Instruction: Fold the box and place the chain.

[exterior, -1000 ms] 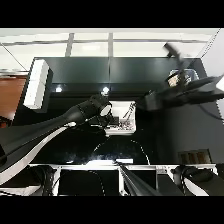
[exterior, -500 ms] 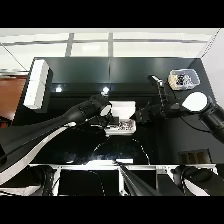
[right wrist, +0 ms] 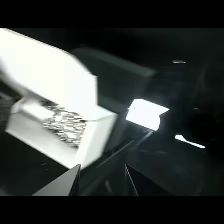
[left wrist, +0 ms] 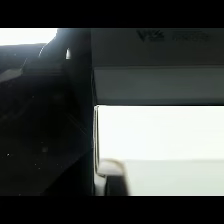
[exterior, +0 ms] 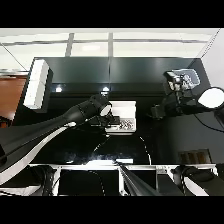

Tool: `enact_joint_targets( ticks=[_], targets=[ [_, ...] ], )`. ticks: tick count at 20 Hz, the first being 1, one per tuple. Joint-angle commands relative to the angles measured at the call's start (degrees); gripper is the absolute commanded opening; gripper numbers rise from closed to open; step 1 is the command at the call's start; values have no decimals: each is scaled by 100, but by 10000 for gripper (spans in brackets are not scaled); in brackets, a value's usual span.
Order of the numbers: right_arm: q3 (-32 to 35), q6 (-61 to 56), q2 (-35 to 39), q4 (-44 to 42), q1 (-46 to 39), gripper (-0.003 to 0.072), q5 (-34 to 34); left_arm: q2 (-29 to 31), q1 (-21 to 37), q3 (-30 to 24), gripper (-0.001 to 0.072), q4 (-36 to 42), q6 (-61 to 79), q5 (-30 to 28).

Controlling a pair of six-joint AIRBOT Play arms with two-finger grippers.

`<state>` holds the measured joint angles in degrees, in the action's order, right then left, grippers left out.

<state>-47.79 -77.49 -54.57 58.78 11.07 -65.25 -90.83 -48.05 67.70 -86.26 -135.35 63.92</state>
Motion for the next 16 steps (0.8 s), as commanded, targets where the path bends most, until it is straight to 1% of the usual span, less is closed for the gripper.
enact_joint_targets(
  ticks=[1, 2, 4, 5, 6, 7, 8, 10, 12, 14, 16],
  targets=[
    [-26, 0, 157, 330, -356, 332, -192, 0, 31, -2, 29, -24, -9, -120],
    [-26, -2, 157, 396, -356, 332, -201, 0, 52, 0, 29, 2, -9, -199],
    [-26, -2, 157, 514, -356, 332, -238, 2, 81, 0, 29, 42, -7, -160],
    [-26, -4, 157, 516, -356, 332, -258, 7, 83, 7, 44, 87, -11, -87],
    [-26, -4, 157, 516, -356, 332, -262, 7, 76, 39, 240, 103, -11, 9],
    [-26, -7, 157, 516, -356, 332, -260, 13, 61, 105, 461, 76, -11, 146],
    [-26, -7, 157, 516, -356, 332, -251, 24, 55, 188, 501, 4, -9, 313],
    [-26, -7, 157, 516, -356, 332, -251, 146, 17, 376, 500, -306, 114, 610],
    [-26, -9, 157, 520, -358, 332, -254, 444, 20, 525, 500, -446, 793, 713],
    [-26, -9, 157, 551, -358, 332, -240, 944, 20, 525, 500, -549, 1541, 813],
    [-26, -9, 157, 577, -358, 332, -192, 1473, 52, 474, 499, -772, 1947, 1165]
  ],
)
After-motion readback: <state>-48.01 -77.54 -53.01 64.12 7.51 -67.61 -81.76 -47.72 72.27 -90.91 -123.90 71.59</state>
